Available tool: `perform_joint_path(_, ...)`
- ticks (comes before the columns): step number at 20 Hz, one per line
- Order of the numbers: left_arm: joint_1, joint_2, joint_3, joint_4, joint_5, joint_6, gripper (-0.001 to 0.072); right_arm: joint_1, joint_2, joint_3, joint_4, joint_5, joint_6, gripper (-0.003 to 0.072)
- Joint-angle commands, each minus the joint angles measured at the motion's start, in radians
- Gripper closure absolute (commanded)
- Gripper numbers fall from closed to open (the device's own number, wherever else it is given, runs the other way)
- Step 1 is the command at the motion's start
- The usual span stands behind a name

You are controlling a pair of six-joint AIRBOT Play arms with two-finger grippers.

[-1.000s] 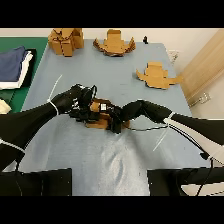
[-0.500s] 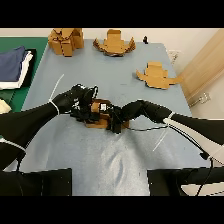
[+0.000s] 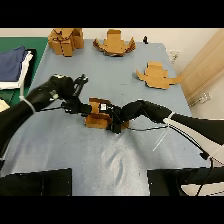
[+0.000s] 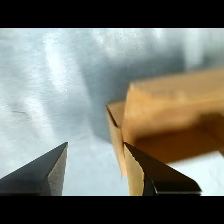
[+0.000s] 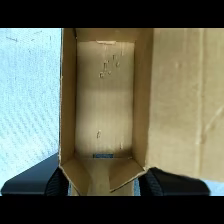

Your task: Fold the box.

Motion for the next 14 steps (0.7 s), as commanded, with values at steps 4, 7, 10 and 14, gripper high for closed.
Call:
perform_joint_path(4,0.387,0.105,-0.094,-0.711,-0.293,1.162,0.0154,0.0,0.0,0.0,0.0,-0.001,0.001,0.0276)
perform_joint_path(7,0.474,0.081,-0.126,-0.596,-0.243,1.445,0.0156,0.0,0.0,0.0,0.0,0.0,0.001,0.0276)
perform_joint_path(10,0.43,0.046,-0.15,-0.518,-0.141,1.372,0.0157,0.0,0.0,0.0,0.001,-0.001,0.001,0.0276)
perform_joint_path(14,0.317,0.042,-0.125,-0.603,-0.047,0.959,0.0155,0.0,0.0,0.0,0.0,0.0,0.001,0.0276)
